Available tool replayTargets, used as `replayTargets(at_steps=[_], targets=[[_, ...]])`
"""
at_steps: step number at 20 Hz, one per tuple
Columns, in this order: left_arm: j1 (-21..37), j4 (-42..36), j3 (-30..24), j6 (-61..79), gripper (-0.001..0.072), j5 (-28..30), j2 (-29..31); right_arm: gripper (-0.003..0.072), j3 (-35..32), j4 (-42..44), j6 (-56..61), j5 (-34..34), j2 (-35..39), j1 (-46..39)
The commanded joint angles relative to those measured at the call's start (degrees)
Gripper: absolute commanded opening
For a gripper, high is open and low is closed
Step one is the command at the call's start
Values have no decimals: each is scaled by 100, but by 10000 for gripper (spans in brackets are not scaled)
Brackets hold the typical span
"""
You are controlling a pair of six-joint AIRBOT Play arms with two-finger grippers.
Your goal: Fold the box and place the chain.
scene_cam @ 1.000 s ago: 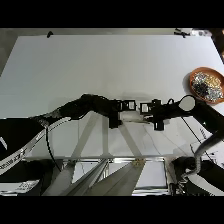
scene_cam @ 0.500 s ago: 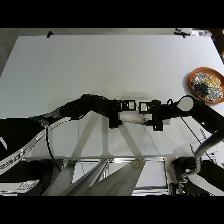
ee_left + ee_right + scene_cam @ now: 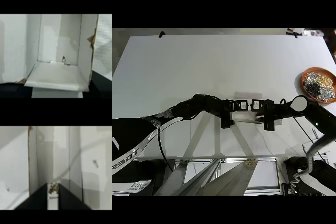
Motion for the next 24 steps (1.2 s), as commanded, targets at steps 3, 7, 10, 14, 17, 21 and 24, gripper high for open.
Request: replayTargets(at_steps=[3, 7, 10, 14, 17, 21, 24], targets=[[4, -2, -4, -2, 275, 0, -4, 16, 7, -9, 638, 238, 1099, -7], [4, -2, -4, -2, 275, 2, -4, 16, 7, -1069, 4673, 160, 2041, -7], [4, -2, -4, 0, 275, 2, -4, 8, 7, -1998, 7104, 227, 2767, -9], [4, -2, -4, -2, 275, 2, -4, 5, 87, -2573, 7908, 1478, 2957, -614], [4, -2, -4, -2, 275, 2, -4, 5, 87, -2557, 7554, 1733, 2848, -1668], [4, -2, -4, -2, 275, 7, -4, 5, 87, -2107, 7224, 1587, 2074, -2942], [4, -2, -4, -2, 275, 4, -4, 6, 87, -1335, 6730, 1480, 992, -3322]])
